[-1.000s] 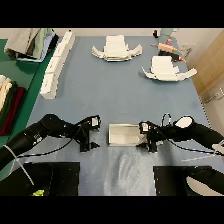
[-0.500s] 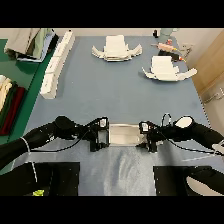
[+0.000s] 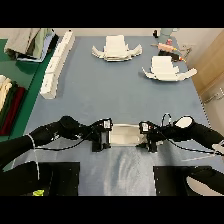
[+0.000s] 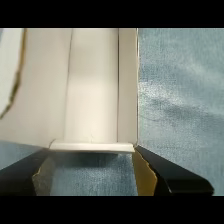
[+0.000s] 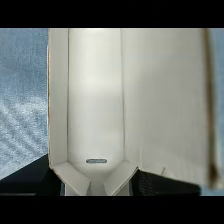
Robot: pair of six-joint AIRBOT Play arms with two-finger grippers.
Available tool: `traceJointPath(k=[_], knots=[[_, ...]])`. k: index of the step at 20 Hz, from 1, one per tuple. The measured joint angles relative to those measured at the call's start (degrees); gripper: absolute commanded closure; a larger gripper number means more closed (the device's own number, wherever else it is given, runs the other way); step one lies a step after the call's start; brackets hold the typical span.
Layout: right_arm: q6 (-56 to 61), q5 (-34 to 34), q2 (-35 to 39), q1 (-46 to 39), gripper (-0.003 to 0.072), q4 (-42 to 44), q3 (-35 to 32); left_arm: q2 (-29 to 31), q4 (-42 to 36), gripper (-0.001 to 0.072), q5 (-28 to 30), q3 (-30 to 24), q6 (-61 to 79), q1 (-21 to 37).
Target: Fold the box.
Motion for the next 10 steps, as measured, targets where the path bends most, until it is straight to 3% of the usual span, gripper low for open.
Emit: traceJointPath(k=[10], knots=[[0.0,0.0,0.0,0.0,0.0176,0.0,0.0,-1.9,1.7,0.0009,2.2,1.6,-0.7,-2.5]])
